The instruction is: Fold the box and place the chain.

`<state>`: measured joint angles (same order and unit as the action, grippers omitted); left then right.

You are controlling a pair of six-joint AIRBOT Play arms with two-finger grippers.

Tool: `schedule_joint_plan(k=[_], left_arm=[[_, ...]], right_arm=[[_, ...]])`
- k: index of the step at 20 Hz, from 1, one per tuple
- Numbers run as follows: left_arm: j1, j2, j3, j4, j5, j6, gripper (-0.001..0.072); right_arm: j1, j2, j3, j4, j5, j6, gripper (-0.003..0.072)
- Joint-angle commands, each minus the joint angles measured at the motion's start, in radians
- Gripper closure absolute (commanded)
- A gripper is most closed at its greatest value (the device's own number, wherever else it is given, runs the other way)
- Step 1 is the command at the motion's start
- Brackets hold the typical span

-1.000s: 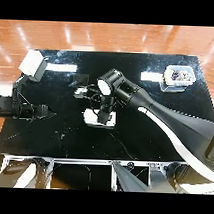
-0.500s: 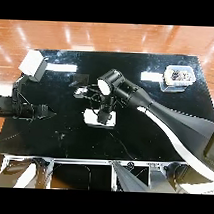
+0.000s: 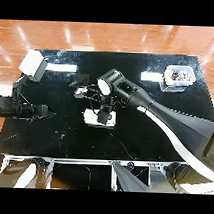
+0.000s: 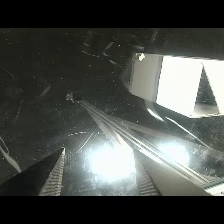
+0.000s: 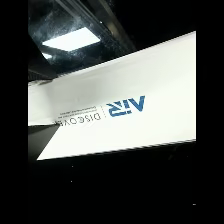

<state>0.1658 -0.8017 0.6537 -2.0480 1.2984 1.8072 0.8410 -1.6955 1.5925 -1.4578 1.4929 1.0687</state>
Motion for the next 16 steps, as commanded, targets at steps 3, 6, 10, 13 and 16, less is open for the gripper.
schedule_joint_plan(k=[3, 6, 10, 13, 16], left_arm=[[0.000, 0.000, 0.000, 0.000, 0.000, 0.000, 0.0170], [0.000, 0.000, 0.000, 0.000, 0.000, 0.000, 0.0170], [0.000, 0.000, 0.000, -0.001, 0.000, 0.000, 0.0170], [0.000, 0.000, 0.000, -0.003, 0.000, 0.000, 0.0170], [0.000, 0.000, 0.000, -0.003, 0.000, 0.000, 0.0170]], right_arm=[[-0.001, 0.012, 0.008, 0.006, 0.025, 0.000, 0.0441], [-0.001, 0.012, 0.008, 0.009, 0.018, 0.000, 0.0442], [0.000, 0.011, 0.002, 0.021, 0.008, 0.000, 0.0442], [0.000, 0.008, -0.025, 0.026, 0.006, 0.000, 0.0441], [0.000, 0.008, -0.032, 0.025, 0.002, 0.000, 0.0441]])
